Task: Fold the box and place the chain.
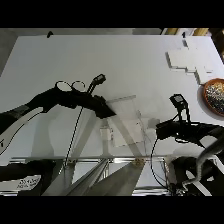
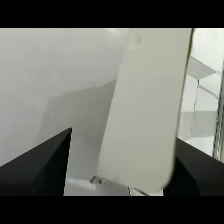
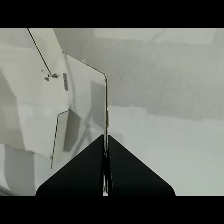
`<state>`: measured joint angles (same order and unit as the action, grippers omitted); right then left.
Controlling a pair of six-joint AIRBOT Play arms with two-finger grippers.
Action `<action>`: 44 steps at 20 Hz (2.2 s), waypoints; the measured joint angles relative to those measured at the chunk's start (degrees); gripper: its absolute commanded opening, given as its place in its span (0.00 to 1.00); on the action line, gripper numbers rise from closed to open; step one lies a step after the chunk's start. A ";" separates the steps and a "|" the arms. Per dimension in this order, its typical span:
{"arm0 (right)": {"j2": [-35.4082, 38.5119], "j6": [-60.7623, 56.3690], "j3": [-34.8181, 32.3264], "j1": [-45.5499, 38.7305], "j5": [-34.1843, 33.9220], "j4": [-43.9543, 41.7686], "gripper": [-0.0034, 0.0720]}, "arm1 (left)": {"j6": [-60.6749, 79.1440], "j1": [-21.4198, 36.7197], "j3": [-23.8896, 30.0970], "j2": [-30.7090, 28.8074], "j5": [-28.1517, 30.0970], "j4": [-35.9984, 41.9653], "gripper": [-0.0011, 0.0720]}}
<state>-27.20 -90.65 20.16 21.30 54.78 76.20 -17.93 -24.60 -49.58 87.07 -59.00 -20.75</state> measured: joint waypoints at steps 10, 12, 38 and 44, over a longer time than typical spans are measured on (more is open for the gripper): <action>0.00 0.00 0.00 0.00 0.02 -0.07 0.07 | 3.50 -1.55 -0.20 4.02 -2.05 1.90 0.40; 0.00 0.00 0.00 0.00 0.04 -0.11 0.07 | 4.48 -2.62 -0.24 4.13 -1.53 1.81 0.19; 0.11 2.60 11.06 0.00 4.61 7.41 0.45 | 22.43 -11.82 -1.88 -0.98 14.58 -10.12 0.02; 0.11 2.64 11.13 0.00 4.39 7.54 0.45 | 22.23 -11.91 -1.88 0.37 15.23 -10.14 0.02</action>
<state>-27.09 -88.01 31.29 21.30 59.18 83.74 4.29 -36.51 -51.46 87.44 -43.77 -30.89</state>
